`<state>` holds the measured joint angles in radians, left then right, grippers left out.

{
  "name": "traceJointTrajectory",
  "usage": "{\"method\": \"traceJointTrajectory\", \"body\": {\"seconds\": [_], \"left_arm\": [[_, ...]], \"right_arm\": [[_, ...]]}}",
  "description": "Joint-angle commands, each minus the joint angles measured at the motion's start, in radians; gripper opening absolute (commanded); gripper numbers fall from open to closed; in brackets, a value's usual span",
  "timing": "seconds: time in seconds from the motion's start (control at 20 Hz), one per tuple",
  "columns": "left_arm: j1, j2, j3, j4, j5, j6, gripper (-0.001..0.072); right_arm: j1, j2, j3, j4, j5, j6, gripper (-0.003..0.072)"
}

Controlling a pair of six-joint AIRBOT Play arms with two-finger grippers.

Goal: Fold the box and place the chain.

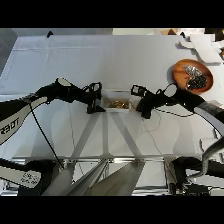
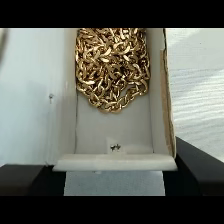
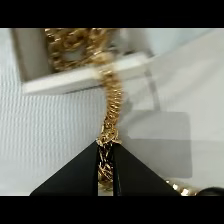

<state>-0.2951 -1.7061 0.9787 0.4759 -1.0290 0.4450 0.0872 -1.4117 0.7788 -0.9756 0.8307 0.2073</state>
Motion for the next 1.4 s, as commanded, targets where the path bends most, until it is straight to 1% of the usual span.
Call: {"method": "traceJointTrajectory", "body": {"seconds": [0.0, 0.2, 0.3, 0.4, 0.5, 0.7, 0.8, 1.0, 1.05, 1.1, 1.15, 1.2, 1.35], "left_arm": [[0.0, 0.001, 0.0, 0.0, 0.0, 0.0, 0.0493], [0.0, 0.001, 0.0, 0.0, 0.0, 0.0, 0.0493], [0.0, 0.001, 0.0, 0.0, 0.0, 0.0, 0.0493], [0.0, 0.001, 0.0, 0.0, 0.0, 0.0, 0.0493], [0.0, 0.001, 0.0, 0.0, 0.0, 0.0, 0.0493], [0.0, 0.001, 0.0, 0.0, 0.0, 0.0, 0.0493], [0.0, 0.001, 0.0, 0.0, 0.0, 0.0, 0.0493], [0.0, 0.001, 0.0, 0.0, 0.0, 0.0, 0.0493], [0.0, 0.001, 0.0, 0.0, 0.0, 0.0, 0.0493], [0.0, 0.001, 0.0, 0.0, 0.0, 0.0, 0.0493], [0.0, 0.001, 0.0, 0.0, 0.0, 0.0, 0.0493], [0.0, 0.001, 0.0, 0.0, 0.0, 0.0, 0.0493], [0.0, 0.001, 0.0, 0.0, 0.0, 0.0, 0.0493]], "right_arm": [[0.0, 0.078, 0.001, 0.005, -0.012, 0.12, 0.0005], [0.003, 0.247, 0.001, 0.023, -0.035, 0.202, 0.0005], [0.034, 0.321, 0.002, 0.035, -0.079, 0.227, 0.0005], [0.087, 0.362, 0.007, 0.05, -0.116, 0.243, 0.0005], [0.15, 0.362, 0.023, 0.089, -0.126, 0.242, 0.0005], [0.264, 0.33, 0.043, 0.158, -0.234, 0.242, 0.0005], [0.294, 0.299, 0.048, 0.176, -0.273, 0.242, 0.0006], [0.306, 0.246, 0.048, 0.175, -0.277, 0.242, 0.0011], [0.306, 0.238, 0.048, 0.175, -0.273, 0.242, 0.0056], [0.306, 0.233, 0.048, 0.175, -0.261, 0.242, 0.0185], [0.306, 0.237, 0.048, 0.175, -0.25, 0.241, 0.028], [0.303, 0.246, 0.048, 0.175, -0.238, 0.24, 0.0298], [0.23, 0.296, 0.048, 0.175, -0.182, 0.237, 0.0298]]}}
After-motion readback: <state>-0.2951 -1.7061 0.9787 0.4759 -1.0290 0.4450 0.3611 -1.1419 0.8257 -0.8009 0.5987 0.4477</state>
